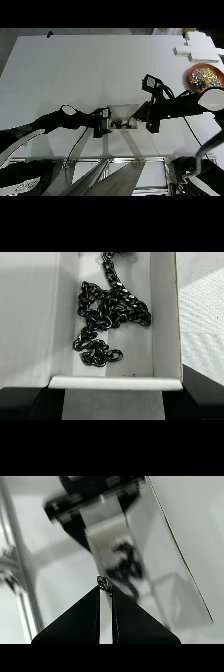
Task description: Fold the box and place the chain.
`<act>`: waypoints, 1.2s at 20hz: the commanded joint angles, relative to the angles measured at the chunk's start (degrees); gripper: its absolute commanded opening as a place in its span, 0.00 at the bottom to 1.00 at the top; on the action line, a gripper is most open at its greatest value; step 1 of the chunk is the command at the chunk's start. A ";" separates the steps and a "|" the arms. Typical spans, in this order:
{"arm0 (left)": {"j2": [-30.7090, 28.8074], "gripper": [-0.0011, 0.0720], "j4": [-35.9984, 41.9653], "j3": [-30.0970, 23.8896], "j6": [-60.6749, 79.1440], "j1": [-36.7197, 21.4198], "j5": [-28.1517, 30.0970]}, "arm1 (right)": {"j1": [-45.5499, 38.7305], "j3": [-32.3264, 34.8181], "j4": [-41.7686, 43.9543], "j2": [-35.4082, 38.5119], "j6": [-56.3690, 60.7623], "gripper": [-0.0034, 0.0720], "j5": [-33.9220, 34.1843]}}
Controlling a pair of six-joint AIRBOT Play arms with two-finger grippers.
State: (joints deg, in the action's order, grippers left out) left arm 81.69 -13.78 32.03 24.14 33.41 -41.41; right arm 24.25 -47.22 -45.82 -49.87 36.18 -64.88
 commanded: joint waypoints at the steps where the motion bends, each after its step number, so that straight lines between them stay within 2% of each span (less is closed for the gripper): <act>1: 0.00 0.20 -0.02 0.02 0.00 0.04 0.02 | 5.62 -2.14 5.55 -0.22 1.51 0.07 5.46; 4: 0.00 0.20 -0.02 0.02 0.02 0.02 0.02 | 8.22 -2.12 5.05 -3.34 1.44 0.07 6.38; 8: 0.00 0.20 -0.02 0.02 0.00 0.02 0.02 | 8.66 -2.10 -1.62 -8.90 4.39 0.07 4.98; 11: 0.00 0.20 -0.02 0.02 0.00 0.02 0.02 | 8.66 -1.20 -3.56 -10.78 5.64 0.07 4.50; 15: 0.00 0.20 -0.02 0.02 0.00 0.04 0.00 | 8.66 0.72 -4.20 -13.73 5.64 0.07 8.76; 16: 0.00 0.20 -0.02 0.02 0.00 0.02 0.02 | 8.66 0.72 -4.50 -14.60 5.62 0.08 9.14; 17: 0.00 0.20 -0.02 0.02 0.00 0.02 0.02 | 8.66 0.72 -5.01 -15.02 5.64 0.18 9.33; 18: 0.00 0.20 -0.02 0.02 0.00 0.02 0.02 | 8.63 0.63 -5.57 -14.80 5.86 0.27 9.14; 19: 0.00 0.20 0.00 0.02 0.00 0.04 0.02 | 8.35 0.20 -5.75 -14.23 6.03 0.31 8.04; 22: 0.00 0.20 -0.02 0.02 0.00 0.04 0.02 | 5.57 -2.64 -8.59 -11.21 5.99 0.31 3.56; 24: 0.00 0.20 -0.02 0.02 0.00 0.02 0.02 | 2.49 -4.09 -14.53 -8.37 4.55 0.27 1.05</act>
State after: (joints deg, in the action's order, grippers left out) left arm 81.69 -13.78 32.03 24.12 33.41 -41.41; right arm 29.65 -49.50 -54.22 -60.93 41.95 -60.29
